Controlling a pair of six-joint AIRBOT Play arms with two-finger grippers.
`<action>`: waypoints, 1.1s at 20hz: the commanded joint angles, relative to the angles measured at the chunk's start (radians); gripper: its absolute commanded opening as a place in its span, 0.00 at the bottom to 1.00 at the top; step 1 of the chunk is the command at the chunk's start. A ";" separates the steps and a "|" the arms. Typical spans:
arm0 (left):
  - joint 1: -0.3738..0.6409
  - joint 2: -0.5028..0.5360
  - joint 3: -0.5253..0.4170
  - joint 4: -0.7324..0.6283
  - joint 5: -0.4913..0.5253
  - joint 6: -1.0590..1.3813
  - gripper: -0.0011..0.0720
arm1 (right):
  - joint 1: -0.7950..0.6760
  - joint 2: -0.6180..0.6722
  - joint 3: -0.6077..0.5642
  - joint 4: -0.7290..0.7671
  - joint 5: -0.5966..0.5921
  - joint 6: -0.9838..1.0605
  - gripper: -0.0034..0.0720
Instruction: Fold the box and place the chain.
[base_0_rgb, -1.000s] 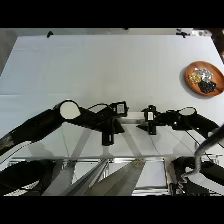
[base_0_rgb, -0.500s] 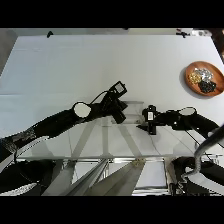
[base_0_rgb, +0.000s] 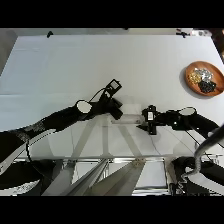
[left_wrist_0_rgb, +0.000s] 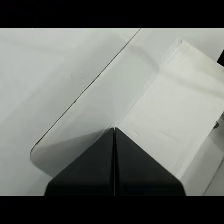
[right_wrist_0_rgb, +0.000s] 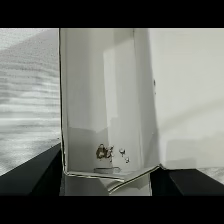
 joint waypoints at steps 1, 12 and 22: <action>0.037 -0.013 0.000 -0.002 -0.162 -0.012 0.02 | 0.000 0.000 0.000 0.000 0.001 0.000 0.66; 0.040 -0.018 0.000 0.125 -0.283 -0.146 0.02 | 0.000 0.000 0.000 0.000 0.001 0.000 0.66; 0.041 -0.012 0.101 0.117 -0.194 -0.131 0.04 | 0.000 0.000 0.000 0.000 0.001 0.000 0.66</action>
